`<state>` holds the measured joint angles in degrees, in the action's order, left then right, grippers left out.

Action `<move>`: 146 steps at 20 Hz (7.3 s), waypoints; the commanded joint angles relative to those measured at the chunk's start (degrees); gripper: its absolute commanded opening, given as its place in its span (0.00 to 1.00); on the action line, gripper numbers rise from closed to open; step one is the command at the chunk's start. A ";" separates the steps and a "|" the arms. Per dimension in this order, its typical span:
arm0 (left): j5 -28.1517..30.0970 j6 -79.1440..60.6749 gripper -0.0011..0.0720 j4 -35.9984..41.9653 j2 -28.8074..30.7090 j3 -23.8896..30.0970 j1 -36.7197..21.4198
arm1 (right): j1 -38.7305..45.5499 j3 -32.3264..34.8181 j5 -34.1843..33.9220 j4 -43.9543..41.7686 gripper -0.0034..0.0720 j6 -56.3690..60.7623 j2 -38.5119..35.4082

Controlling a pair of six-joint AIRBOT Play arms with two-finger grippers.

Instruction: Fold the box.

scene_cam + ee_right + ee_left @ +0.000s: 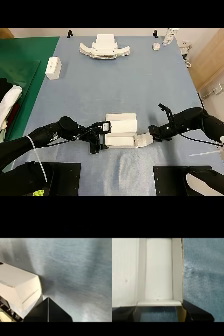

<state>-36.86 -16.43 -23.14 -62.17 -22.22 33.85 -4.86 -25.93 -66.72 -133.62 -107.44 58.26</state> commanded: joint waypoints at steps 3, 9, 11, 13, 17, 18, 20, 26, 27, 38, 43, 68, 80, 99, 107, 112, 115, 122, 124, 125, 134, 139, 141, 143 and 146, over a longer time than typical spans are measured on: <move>-0.02 -0.02 0.66 -0.02 0.00 -0.02 0.00 | -2.43 -1.73 0.87 -0.17 0.18 2.93 -5.68; -0.02 -0.02 0.66 -0.04 0.00 -0.02 0.00 | -4.37 -1.73 0.96 -0.70 0.72 2.95 -8.17; -0.02 -0.02 0.66 -0.02 0.00 -0.02 0.00 | -8.33 -1.73 3.74 -0.39 0.72 3.65 -7.43; -0.02 -0.02 0.66 -0.02 0.00 -0.02 0.00 | -13.46 -1.73 6.97 0.68 0.72 5.64 -5.79; -0.02 -0.02 0.66 -0.04 0.00 -0.02 0.00 | -22.97 -3.91 11.58 6.38 0.71 13.38 -1.86; -0.04 -0.02 0.66 -0.02 0.00 -0.02 0.00 | -25.05 -5.18 11.67 9.86 0.71 16.63 -0.79; -0.02 -0.02 0.66 -0.02 0.00 -0.02 0.00 | -29.46 -8.41 11.63 18.99 0.71 25.75 1.60; -0.02 -0.02 0.66 -0.02 0.00 -0.02 0.00 | -42.07 -19.56 3.54 43.78 0.71 54.14 8.22; -0.02 -0.02 0.66 -0.02 0.00 -0.02 0.00 | -43.80 -21.27 1.03 46.47 0.70 57.18 9.51; -0.02 -0.02 0.66 -0.02 0.00 -0.02 0.00 | -48.41 -25.53 -1.79 47.56 0.10 66.90 15.93; -0.02 -0.02 0.66 -0.02 0.00 -0.02 0.00 | -48.41 -25.53 -1.92 47.45 0.05 66.90 15.93; -0.02 -0.02 0.66 -0.02 0.00 -0.02 0.00 | -5.68 -27.71 -0.90 -0.83 0.05 9.88 21.99; -0.02 -0.02 0.66 -0.04 0.00 -0.02 0.00 | -8.55 -30.27 -22.86 -8.94 0.04 -15.06 26.84; -0.02 -0.02 0.66 -0.02 0.00 -0.02 0.00 | -38.14 -3.17 29.49 8.00 0.07 -37.05 -13.09; -0.02 -0.02 0.66 -0.02 0.00 -0.02 0.00 | -42.16 -3.15 29.22 10.40 0.65 -49.66 -9.35; -0.02 -0.02 0.66 -0.04 0.00 -0.02 0.00 | -43.76 -3.15 31.67 10.86 0.78 -54.75 -5.92; -0.02 -0.02 0.66 -0.02 0.00 -0.02 0.00 | -43.74 -3.15 34.86 14.12 0.78 -55.10 -5.84; -0.02 -0.02 0.66 -0.02 0.00 -0.02 0.00 | -43.78 -3.15 35.23 14.73 0.77 -55.10 -8.83; -0.02 -0.02 0.66 -0.02 0.00 -0.02 0.00 | -43.78 -3.15 35.30 14.73 0.77 -55.10 -9.31; -0.02 -0.02 0.66 -0.02 0.00 -0.02 0.00 | -43.78 -3.17 35.39 14.73 0.77 -55.08 -9.44; -0.02 -0.02 0.66 -0.02 0.00 -0.02 0.00 | -43.67 -3.15 38.51 16.85 0.72 -55.04 -9.75; -0.02 -0.02 0.66 -0.02 0.00 -0.02 0.00 | -43.74 -3.13 38.16 14.43 0.58 -55.04 -7.04; -0.02 -0.02 0.66 -0.02 0.00 -0.02 0.00 | -43.80 -3.10 36.89 12.72 0.58 -55.06 -6.47; -0.02 -0.02 0.66 -0.02 0.00 -0.02 0.00 | -43.82 -3.08 35.34 11.65 0.58 -55.06 -6.43; -0.02 -0.02 0.66 -0.02 0.00 -0.02 0.00 | -43.82 -3.10 34.05 11.43 0.59 -55.06 -6.43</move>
<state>-36.99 -16.49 -23.22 -62.15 -22.22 33.82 -48.60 -29.06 -30.76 -121.03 -162.52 51.64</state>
